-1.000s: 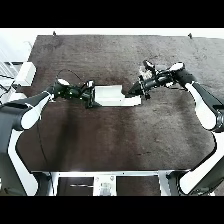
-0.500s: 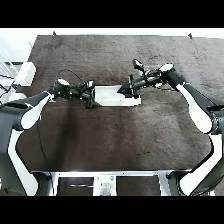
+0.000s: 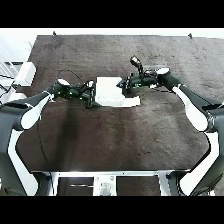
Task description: Fold the box and place the chain.
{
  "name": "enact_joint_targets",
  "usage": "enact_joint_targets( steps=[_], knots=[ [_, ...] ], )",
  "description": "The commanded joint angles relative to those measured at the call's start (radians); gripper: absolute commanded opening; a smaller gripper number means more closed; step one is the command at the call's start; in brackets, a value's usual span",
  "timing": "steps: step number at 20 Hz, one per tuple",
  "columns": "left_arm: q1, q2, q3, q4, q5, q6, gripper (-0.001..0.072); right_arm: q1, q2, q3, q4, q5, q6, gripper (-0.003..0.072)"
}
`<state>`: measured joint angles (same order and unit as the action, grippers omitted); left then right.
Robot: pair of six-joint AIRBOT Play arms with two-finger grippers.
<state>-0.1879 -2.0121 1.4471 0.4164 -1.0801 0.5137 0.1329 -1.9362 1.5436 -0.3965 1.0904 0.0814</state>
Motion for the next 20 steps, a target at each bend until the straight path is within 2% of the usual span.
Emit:
enact_joint_targets(
  steps=[1,10,14,17,20],
  knots=[
    [0.000,0.000,0.000,0.000,0.003,0.000,0.0469,0.001,-0.053,-0.004,-0.008,-0.036,0.069,0.0013],
    [0.000,0.000,0.000,0.000,0.006,0.000,0.0468,0.001,-0.065,0.005,-0.010,-0.013,0.045,0.0014],
    [0.000,0.000,0.000,0.000,0.006,0.000,0.0468,0.000,0.011,0.013,-0.016,0.032,0.034,0.0013],
    [0.000,0.000,0.000,0.000,0.006,0.000,0.0468,0.000,0.116,0.010,-0.140,0.053,0.039,0.0013],
    [0.000,0.000,0.000,0.000,0.006,0.000,0.0469,0.000,0.205,-0.008,-0.350,0.074,0.042,0.0015]
  ],
)
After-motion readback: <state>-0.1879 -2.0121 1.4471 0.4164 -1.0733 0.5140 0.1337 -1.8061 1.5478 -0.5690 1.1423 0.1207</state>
